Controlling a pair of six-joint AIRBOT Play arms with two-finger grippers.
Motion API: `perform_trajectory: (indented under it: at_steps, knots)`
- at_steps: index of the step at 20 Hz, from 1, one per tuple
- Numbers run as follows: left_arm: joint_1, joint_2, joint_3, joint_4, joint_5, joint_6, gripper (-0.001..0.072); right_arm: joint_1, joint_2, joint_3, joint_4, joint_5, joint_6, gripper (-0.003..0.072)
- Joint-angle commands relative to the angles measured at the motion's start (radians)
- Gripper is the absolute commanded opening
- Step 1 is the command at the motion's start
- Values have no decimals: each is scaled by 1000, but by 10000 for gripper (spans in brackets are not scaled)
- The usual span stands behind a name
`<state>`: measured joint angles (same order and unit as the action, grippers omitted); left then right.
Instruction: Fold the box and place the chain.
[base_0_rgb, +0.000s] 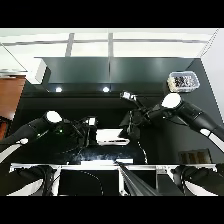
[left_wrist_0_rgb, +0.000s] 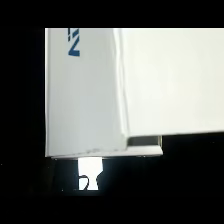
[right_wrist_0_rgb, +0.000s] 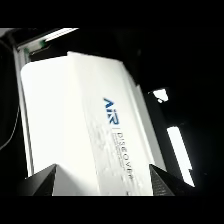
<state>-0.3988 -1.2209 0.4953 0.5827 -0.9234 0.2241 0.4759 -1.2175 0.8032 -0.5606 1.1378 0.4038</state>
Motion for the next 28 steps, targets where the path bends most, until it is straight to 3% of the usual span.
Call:
perform_trajectory:
  at_steps: [1,9,12,18,21,24,28]
  knots:
    - [0,-1,1,0,0,0,356,41,4,-14,-57,27,-63,720]
    - [0,-1,1,0,0,0,357,62,28,5,-185,-52,-22,720]
    - [0,-1,1,1,0,0,357,62,37,19,-143,-47,-10,720]
    - [0,-1,1,1,0,0,357,-38,167,135,-147,-12,304,720]
    - [0,-1,1,0,0,0,357,-110,175,50,-123,14,360,720]
    - [0,-1,1,0,0,0,357,-107,175,-51,42,-135,251,720]
    - [0,-1,1,1,0,0,357,-39,167,-81,-25,-162,186,720]
